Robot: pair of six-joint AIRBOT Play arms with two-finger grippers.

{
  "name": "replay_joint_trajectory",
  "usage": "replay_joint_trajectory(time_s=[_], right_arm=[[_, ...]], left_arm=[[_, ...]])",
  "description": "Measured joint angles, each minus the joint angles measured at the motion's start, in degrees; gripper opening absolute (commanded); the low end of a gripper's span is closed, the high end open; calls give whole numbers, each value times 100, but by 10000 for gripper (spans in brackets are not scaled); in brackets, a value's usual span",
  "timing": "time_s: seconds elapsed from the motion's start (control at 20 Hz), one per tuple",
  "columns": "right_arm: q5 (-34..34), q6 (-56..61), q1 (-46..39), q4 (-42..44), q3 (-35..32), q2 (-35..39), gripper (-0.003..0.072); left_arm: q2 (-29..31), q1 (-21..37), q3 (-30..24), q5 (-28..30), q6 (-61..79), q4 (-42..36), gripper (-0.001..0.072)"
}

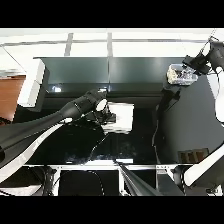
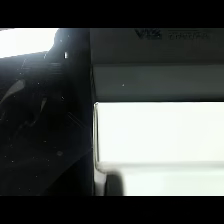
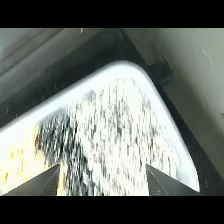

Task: Fold the box and place the chain.

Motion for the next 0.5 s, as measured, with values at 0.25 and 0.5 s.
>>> replay_joint_trajectory(time_s=[0.25, 0.5], right_arm=[[-28, -92, -125, 133, 533, -675, 539], [9, -210, -160, 162, 634, -804, 12]], left_arm=[[0, 0, 0, 0, -2, 0, 25], [0, 0, 0, -2, -2, 0, 25]])
